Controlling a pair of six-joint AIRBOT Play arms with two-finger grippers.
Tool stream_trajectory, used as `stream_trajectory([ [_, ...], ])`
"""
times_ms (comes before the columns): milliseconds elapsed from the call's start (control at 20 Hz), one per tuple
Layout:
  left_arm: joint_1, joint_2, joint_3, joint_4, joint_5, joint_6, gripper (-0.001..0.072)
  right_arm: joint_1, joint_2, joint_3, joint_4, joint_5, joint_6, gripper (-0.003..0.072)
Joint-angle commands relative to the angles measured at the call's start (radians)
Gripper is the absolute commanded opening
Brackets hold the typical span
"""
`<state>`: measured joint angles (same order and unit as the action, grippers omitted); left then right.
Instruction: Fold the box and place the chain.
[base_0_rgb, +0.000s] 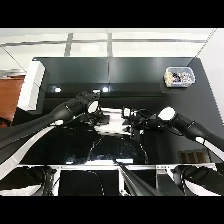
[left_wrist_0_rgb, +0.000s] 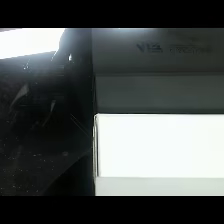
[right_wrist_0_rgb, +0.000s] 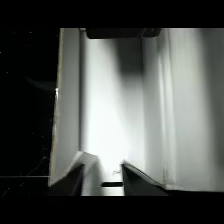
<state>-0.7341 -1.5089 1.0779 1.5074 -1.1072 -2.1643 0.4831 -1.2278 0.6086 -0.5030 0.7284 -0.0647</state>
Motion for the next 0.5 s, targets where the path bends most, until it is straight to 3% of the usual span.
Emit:
stream_trajectory([
  [0, 0.001, -0.001, 0.001, -0.001, 0.005, -0.002, 0.0028, 0.016, -0.016, 0.000, 0.046, -0.025, 0.009, 0.0221],
  [50, 0.001, -0.001, 0.001, -0.001, 0.005, -0.002, 0.0028, 0.016, -0.016, 0.000, 0.047, -0.025, 0.009, 0.0179],
  [150, 0.001, -0.001, 0.001, -0.001, 0.004, -0.002, 0.0028, 0.016, -0.016, 0.000, 0.058, -0.027, 0.011, 0.0425],
  [200, 0.001, -0.001, 0.001, -0.001, 0.005, -0.002, 0.0028, 0.016, -0.015, 0.000, 0.056, -0.026, 0.026, 0.0296],
  [250, 0.001, -0.001, 0.001, -0.001, 0.005, -0.002, 0.0028, 0.016, -0.015, 0.000, 0.053, -0.026, 0.043, 0.0121],
  [300, 0.001, -0.001, 0.001, -0.001, 0.005, -0.002, 0.0028, 0.015, -0.015, 0.000, 0.044, -0.025, 0.073, 0.0124],
  [350, 0.001, -0.001, 0.001, -0.001, 0.005, -0.002, 0.0028, 0.015, -0.009, 0.000, 0.022, -0.020, 0.129, 0.0022],
  [450, 0.001, -0.001, 0.001, -0.001, 0.006, -0.002, 0.0028, -0.010, 0.034, 0.003, -0.074, 0.052, 0.332, 0.0013],
])
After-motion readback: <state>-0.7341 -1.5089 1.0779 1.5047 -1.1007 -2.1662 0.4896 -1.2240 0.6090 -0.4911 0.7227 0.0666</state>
